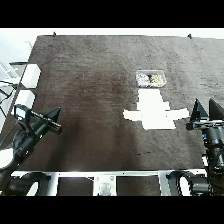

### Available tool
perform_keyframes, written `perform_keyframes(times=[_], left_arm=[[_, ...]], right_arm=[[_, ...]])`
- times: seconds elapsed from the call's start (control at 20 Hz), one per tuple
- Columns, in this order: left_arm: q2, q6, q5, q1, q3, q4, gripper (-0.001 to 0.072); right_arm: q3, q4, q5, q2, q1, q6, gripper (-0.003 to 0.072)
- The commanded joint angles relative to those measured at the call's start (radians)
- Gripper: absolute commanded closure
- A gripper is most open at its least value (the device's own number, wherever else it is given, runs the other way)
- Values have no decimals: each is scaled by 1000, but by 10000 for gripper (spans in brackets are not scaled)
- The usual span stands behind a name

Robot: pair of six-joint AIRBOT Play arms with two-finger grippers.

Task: Fold the box and place the chain.

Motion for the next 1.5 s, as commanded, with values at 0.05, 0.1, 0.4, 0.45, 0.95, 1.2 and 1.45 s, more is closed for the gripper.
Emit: perform_keyframes(times=[0.05,0.1,0.4,0.45,0.95,1.2,1.45], left_arm=[[1,0,0,0,0,0,685],[1,0,0,0,0,0,685],[1,0,0,0,0,0,685],[1,0,0,0,0,0,685],[1,0,0,0,0,0,685],[1,0,0,0,0,0,685],[1,0,0,0,0,0,685]], right_arm=[[1,0,0,0,1,0,208],[1,0,0,0,1,0,208],[39,8,-12,-5,0,0,208],[55,8,-36,-27,0,0,208],[603,-242,550,-1147,-372,474,207],[1008,-652,1141,-1511,-652,805,178],[1323,-932,1362,-1698,-666,905,154]])
